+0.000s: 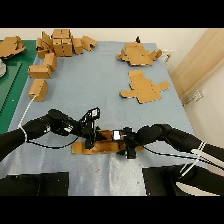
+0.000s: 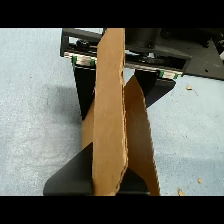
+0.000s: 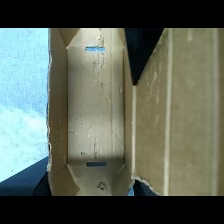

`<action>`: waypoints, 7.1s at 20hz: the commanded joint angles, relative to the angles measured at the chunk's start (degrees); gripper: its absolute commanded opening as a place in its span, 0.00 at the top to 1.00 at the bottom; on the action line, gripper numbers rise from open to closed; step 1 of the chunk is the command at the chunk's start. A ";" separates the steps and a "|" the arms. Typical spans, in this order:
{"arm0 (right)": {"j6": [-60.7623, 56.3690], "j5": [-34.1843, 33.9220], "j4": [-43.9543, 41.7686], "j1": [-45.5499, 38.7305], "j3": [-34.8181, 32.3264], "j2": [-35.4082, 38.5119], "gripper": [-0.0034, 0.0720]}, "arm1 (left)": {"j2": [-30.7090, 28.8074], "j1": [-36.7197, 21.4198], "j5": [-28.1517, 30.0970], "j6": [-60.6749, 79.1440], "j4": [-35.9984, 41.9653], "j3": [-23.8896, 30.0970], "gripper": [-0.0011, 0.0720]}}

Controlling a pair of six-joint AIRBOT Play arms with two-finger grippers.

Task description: Fold the box.

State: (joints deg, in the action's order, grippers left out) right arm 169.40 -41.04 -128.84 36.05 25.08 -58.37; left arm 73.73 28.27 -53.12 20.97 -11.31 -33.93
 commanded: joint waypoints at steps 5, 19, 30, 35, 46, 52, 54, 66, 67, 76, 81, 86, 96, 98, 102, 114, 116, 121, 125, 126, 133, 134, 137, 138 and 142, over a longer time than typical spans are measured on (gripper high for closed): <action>-2.97 -0.48 2.38 -0.02 -0.04 -0.13 0.17 | -0.02 -0.02 0.00 0.00 -0.02 -0.04 0.97; -2.93 -0.39 2.14 0.07 -0.02 -0.13 0.28 | -0.04 -0.02 0.00 0.00 -0.02 -0.04 0.97; -2.91 -0.42 2.19 0.07 -0.02 -0.13 0.28 | -0.04 -0.02 0.00 0.00 -0.02 -0.04 0.97; -2.91 -0.44 2.19 0.07 -0.02 -0.13 0.28 | -0.04 -0.02 -0.02 -0.02 0.20 -0.09 0.97; -2.91 -0.42 2.19 0.07 -0.02 -0.13 0.28 | -0.04 -0.02 0.26 0.02 0.20 -0.07 0.97; -2.91 -0.42 2.21 0.07 -0.02 -0.13 0.28 | -0.04 -0.02 0.94 -0.04 0.20 -0.07 0.97; -2.91 -0.44 2.19 0.07 -0.02 -0.13 0.28 | -0.04 -0.04 1.22 -0.04 0.33 -0.07 0.73; -2.91 -0.44 2.19 0.07 -0.02 -0.13 0.28 | -8.68 -5.38 1.88 -27.32 -17.27 -2.78 0.08; -2.91 -0.44 2.19 0.07 -0.02 -0.13 0.28 | -10.43 -6.58 1.25 -30.25 -20.50 -2.78 0.08; -2.91 -0.42 2.19 0.07 -0.02 -0.13 0.28 | -17.81 -5.62 -13.38 -68.98 -28.50 -2.78 0.97; -2.91 -0.44 2.19 0.07 -0.02 -0.13 0.28 | -9.55 -1.36 -7.52 -72.06 -14.73 -4.24 0.97; -2.91 -0.42 2.19 0.07 -0.02 -0.13 0.28 | 0.76 -1.42 -0.24 -74.71 -8.90 -11.10 0.97; -2.91 -0.42 2.21 0.07 -0.02 -0.13 0.28 | 4.26 2.38 2.64 -90.01 -28.35 -13.09 0.97; -2.91 -0.42 2.21 0.07 -0.02 -0.13 0.28 | 4.61 3.91 2.40 -90.03 -28.11 -13.09 0.97; -2.91 -0.42 2.21 0.07 -0.02 -0.13 0.28 | 5.64 4.52 2.51 -89.96 -27.10 -13.14 0.97; -2.91 -0.42 2.21 0.07 -0.02 -0.13 0.28 | 0.07 -0.22 3.74 -70.64 -21.35 -15.26 0.97; -2.91 -0.44 2.21 0.07 -0.02 -0.13 0.28 | -3.37 -5.81 4.11 -68.22 -25.77 -15.28 0.97; -2.91 -0.42 2.25 0.04 -0.02 -0.13 0.28 | -6.54 -20.65 -5.70 -51.67 -28.83 -15.26 0.97; -2.91 -0.42 2.40 0.04 -0.02 -0.13 0.28 | -14.25 -17.86 -14.03 -51.89 -41.35 -12.55 0.97; -2.91 -0.42 2.40 0.04 -0.02 -0.13 0.28 | -17.07 -15.67 -12.46 -52.46 -42.10 -10.62 0.97; -2.91 -0.42 2.43 0.04 -0.02 -0.13 0.28 | -33.99 5.66 4.11 -49.92 -48.92 1.70 0.96; -2.91 -0.42 2.40 0.04 -0.02 -0.13 0.28 | -33.66 7.45 3.96 -49.92 -49.64 2.64 0.54; -2.91 -0.42 2.43 0.04 -0.02 -0.13 0.28 | -30.67 10.27 4.17 -49.90 -49.59 4.37 0.16; -2.91 -0.42 2.43 0.04 -0.02 -0.13 0.28 | -28.72 10.67 4.11 -49.92 -49.57 4.46 0.16; -2.91 -0.42 2.45 0.04 -0.02 -0.13 0.28 | -20.83 11.39 5.14 -49.90 -47.41 4.39 0.16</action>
State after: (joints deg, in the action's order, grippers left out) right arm 166.52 -41.45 -126.41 36.07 25.06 -58.48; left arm 48.66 38.48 -49.21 -29.06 -59.48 -29.95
